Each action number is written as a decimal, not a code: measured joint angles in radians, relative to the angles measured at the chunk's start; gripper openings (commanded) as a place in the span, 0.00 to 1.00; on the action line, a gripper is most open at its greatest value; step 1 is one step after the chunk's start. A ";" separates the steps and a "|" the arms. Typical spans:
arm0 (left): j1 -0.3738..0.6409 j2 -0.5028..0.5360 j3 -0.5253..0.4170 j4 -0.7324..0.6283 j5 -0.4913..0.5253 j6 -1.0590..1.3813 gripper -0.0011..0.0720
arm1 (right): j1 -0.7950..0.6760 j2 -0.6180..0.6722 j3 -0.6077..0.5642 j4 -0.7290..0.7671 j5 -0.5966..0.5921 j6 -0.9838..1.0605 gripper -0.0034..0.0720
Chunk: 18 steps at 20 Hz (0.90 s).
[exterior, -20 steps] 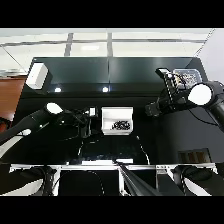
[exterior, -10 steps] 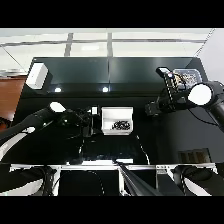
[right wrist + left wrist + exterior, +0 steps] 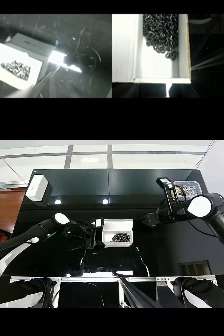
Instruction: Fold the box and place the chain.
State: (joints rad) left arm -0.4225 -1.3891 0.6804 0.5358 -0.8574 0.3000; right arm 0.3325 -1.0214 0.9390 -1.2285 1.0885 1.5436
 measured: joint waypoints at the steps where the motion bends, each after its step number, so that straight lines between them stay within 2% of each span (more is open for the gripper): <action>1: -0.002 0.000 0.000 0.003 -0.003 0.000 0.68 | 0.000 -0.007 0.000 -0.001 -0.032 0.003 1.00; 5: -0.004 -0.001 0.001 0.010 -0.008 0.000 0.68 | -0.013 -0.081 0.014 0.057 -0.211 -0.005 1.00; 8: -0.005 -0.001 0.001 0.013 -0.008 0.001 0.68 | -0.022 -0.201 0.049 0.254 -0.249 -0.137 1.00; 11: -0.005 -0.001 0.001 0.018 -0.008 0.003 0.68 | -0.025 -0.285 0.073 0.401 -0.210 -0.366 1.00; 18: -0.005 -0.001 0.001 0.025 -0.009 0.003 0.68 | -0.017 -0.307 0.208 0.368 0.082 -0.740 1.00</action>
State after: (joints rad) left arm -0.4274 -1.3903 0.6815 0.5610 -0.8661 0.3035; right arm 0.3153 -1.3285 1.1469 -0.8608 1.1702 0.8036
